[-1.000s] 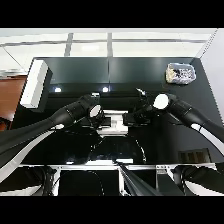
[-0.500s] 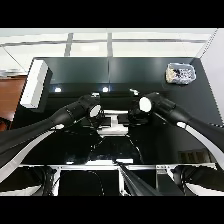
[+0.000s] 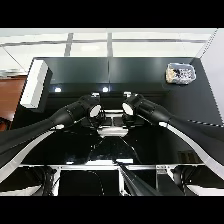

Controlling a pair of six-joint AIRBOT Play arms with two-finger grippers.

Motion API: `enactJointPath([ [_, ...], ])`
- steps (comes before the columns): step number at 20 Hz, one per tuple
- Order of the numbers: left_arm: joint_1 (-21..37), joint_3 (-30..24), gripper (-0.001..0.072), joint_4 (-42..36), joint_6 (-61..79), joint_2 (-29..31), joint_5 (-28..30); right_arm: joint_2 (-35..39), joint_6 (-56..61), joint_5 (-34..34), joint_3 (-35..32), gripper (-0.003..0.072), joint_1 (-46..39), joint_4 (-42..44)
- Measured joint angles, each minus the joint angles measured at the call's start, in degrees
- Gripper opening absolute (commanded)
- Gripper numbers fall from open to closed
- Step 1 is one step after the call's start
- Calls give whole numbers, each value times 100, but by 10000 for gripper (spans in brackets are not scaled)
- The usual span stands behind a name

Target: Fold the box and place the chain.

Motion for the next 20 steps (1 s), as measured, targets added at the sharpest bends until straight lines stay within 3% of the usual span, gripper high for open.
enactJointPath([
  [2, 0, 0, 27, 4, 4, 0, 0, -22, 55, 20, 22, 18, 22, -33],
  [3, 2, 0, 27, 7, 4, 0, 0, -28, 76, 26, 26, 113, 28, -42],
  [4, 0, 0, 27, 9, 20, 0, 0, -39, 90, 31, 26, 134, 31, -52],
  [5, 2, 0, 28, 9, 22, 0, -2, -42, 105, 48, 28, 122, 35, -63],
  [6, 0, 0, 27, 9, 22, 0, -7, -42, 118, 44, 31, 14, 35, -63],
  [9, 2, 0, 27, 9, 17, 0, -7, -44, 157, 33, 33, 16, 39, -76],
  [10, 0, -2, 28, 9, 17, 0, -4, -46, 160, 24, 35, 85, 39, -83],
  [11, 2, 0, 28, 9, 20, 0, 2, -42, 160, 17, 39, 273, 39, -101],
  [12, 2, 0, 28, 13, 20, 0, -17, -33, 157, 20, 52, 304, 39, -127],
  [16, 2, 0, 27, 13, 20, 0, -15, 184, 79, 33, 131, 304, 39, -136],
  [20, 0, 0, 27, 11, 20, 0, -13, 903, -131, 258, 181, 303, 39, -306],
])
